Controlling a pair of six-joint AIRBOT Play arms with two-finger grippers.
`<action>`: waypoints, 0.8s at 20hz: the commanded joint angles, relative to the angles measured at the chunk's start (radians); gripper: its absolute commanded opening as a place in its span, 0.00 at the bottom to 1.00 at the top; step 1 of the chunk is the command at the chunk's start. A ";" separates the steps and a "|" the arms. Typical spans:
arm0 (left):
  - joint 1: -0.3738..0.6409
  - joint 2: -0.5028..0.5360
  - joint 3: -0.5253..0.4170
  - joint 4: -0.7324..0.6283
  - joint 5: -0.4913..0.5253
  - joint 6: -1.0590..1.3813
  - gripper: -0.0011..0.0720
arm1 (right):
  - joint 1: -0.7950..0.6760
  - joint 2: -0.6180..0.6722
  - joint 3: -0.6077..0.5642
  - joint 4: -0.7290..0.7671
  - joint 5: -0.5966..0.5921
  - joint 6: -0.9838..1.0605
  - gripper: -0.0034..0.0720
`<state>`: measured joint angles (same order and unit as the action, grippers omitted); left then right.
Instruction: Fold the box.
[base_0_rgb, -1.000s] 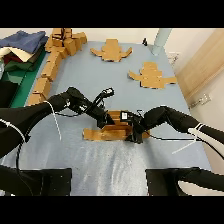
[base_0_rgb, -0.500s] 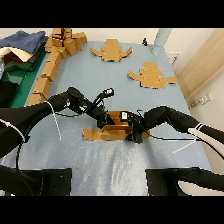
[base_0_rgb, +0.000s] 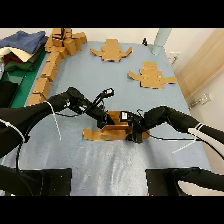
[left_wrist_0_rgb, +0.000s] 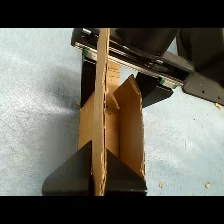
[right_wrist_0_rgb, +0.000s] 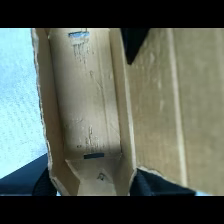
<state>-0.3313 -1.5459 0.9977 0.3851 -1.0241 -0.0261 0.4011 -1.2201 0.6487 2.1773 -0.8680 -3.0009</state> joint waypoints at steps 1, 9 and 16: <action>0.000 0.000 0.000 0.000 0.000 0.000 0.03 | 0.000 0.000 0.000 -0.001 -0.002 0.000 0.79; 0.000 0.000 0.000 0.000 0.000 0.000 0.03 | 0.000 0.000 0.000 -0.001 -0.002 0.000 0.79; 0.002 0.000 0.000 -0.002 0.002 -0.005 0.11 | 0.000 0.000 0.000 -0.001 -0.002 0.000 0.79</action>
<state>-0.3309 -1.5459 0.9977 0.3847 -1.0222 -0.0265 0.4011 -1.2205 0.6487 2.1761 -0.8692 -3.0009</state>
